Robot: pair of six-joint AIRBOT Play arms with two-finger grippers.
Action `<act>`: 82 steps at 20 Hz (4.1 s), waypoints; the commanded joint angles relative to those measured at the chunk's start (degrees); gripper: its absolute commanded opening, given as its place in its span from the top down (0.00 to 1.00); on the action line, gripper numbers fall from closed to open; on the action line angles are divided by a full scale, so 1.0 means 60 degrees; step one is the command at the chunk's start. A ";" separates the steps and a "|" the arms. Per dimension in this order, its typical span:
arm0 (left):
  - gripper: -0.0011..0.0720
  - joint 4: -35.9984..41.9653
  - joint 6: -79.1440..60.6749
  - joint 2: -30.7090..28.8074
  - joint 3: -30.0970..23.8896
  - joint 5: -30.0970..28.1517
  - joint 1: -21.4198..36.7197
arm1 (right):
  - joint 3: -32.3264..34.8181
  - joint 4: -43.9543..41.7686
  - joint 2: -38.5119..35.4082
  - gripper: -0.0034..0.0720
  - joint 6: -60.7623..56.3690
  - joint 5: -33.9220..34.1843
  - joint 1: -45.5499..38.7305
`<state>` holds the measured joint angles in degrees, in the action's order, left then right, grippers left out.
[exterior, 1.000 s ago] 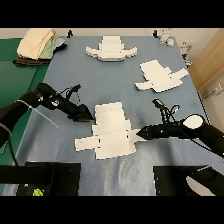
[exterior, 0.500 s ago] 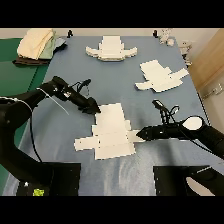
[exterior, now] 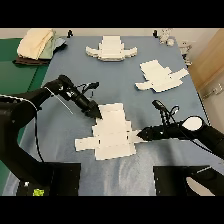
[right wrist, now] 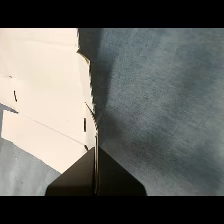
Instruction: Fold the box.
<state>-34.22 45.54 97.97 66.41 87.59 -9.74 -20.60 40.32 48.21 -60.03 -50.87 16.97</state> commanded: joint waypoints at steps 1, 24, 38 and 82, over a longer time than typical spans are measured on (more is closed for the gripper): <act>0.59 -0.0011 -0.0244 0.0011 0.0018 -0.0047 -0.0171 | 0.0004 0.0044 -0.0007 0.95 -0.0025 -0.0004 0.0007; 0.97 -0.0535 -0.3300 -0.2087 0.0015 -0.2095 -0.0470 | -0.1362 0.5045 -0.0007 0.38 -0.4266 0.0809 -0.0040; 0.97 -0.1009 -0.5563 -0.7063 -0.4182 -0.7548 -0.2452 | -0.3162 0.7566 0.0000 0.75 -0.7420 0.0812 -0.0040; 0.96 -0.0120 -0.8582 -0.5366 -0.4313 -0.5989 -0.2371 | -0.3093 0.7464 0.0011 0.75 -0.7595 0.0831 -0.0036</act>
<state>-34.06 -6.57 65.65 40.58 51.11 -24.01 -39.18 85.12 48.25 -105.60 -45.87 16.75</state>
